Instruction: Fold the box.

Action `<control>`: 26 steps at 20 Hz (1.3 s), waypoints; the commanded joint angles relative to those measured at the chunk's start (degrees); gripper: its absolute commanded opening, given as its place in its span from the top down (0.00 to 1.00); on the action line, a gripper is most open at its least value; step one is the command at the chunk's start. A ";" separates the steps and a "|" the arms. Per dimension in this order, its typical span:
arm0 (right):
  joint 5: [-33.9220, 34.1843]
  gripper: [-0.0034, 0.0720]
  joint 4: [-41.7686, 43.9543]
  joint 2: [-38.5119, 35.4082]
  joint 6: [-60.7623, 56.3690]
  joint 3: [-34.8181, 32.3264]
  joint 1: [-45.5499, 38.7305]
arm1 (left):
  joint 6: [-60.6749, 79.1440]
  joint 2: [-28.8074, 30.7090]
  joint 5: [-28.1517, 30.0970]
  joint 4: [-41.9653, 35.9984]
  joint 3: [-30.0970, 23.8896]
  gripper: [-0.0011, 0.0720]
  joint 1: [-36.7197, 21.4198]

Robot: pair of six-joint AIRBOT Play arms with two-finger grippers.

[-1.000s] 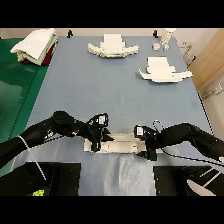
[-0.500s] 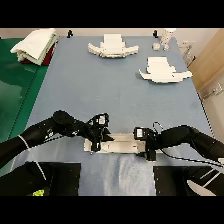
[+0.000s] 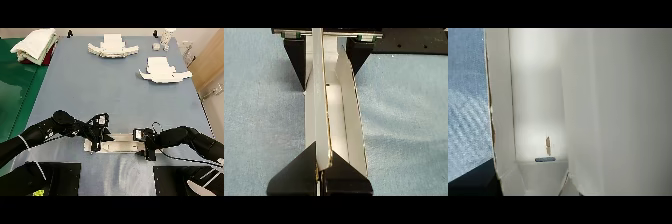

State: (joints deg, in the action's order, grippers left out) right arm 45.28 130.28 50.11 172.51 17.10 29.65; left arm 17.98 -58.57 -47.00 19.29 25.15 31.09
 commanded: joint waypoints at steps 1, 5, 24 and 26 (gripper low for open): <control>0.68 0.28 -0.44 0.02 -0.04 -0.04 0.09 | 0.00 -0.04 0.02 0.00 -0.02 0.97 0.00; 0.68 0.28 -0.50 0.00 -0.04 -0.04 0.09 | 0.00 -0.04 0.02 0.00 -0.02 0.97 0.00; 1.31 0.15 0.26 -3.17 -0.26 -0.02 0.07 | 0.00 -0.04 0.00 0.00 -0.02 0.97 0.00; 1.27 0.15 0.72 -3.08 -0.39 -0.04 0.07 | 0.00 -0.04 0.00 0.00 -0.02 0.97 0.02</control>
State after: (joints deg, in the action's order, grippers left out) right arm 46.78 130.28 47.57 172.33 17.02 29.71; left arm 17.98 -58.57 -47.00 19.27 25.15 31.09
